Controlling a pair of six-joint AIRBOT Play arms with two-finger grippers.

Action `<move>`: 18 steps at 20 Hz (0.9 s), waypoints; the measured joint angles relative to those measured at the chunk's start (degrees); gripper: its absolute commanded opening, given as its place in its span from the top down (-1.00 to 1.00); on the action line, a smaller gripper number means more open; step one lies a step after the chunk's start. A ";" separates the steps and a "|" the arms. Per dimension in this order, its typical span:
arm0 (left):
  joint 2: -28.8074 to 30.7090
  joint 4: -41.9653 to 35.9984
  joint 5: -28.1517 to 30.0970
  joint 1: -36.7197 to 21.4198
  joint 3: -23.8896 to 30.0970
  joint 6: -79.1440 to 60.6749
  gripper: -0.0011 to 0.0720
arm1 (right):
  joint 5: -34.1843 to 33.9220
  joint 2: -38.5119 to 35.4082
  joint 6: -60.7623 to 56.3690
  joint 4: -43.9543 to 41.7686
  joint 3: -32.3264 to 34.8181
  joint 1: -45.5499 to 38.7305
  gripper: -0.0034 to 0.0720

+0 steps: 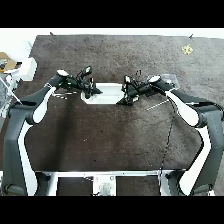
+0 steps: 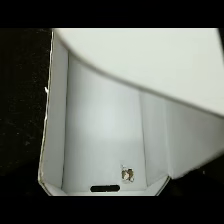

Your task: Fold the box and place the chain.

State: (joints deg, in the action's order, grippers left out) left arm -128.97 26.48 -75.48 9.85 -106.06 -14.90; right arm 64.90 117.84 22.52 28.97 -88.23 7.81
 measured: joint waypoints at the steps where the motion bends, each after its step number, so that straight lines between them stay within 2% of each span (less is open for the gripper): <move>1: 0.00 0.00 0.00 0.00 0.00 0.02 0.94 | -0.07 0.00 0.00 0.04 0.00 0.00 -0.10; 3: 0.00 0.00 0.00 0.00 0.00 0.02 0.94 | -0.13 0.00 -0.02 0.24 0.00 0.00 0.27; 18: 0.00 -0.07 0.02 0.00 0.00 0.02 0.94 | -0.59 0.00 -0.15 0.42 0.00 0.04 0.26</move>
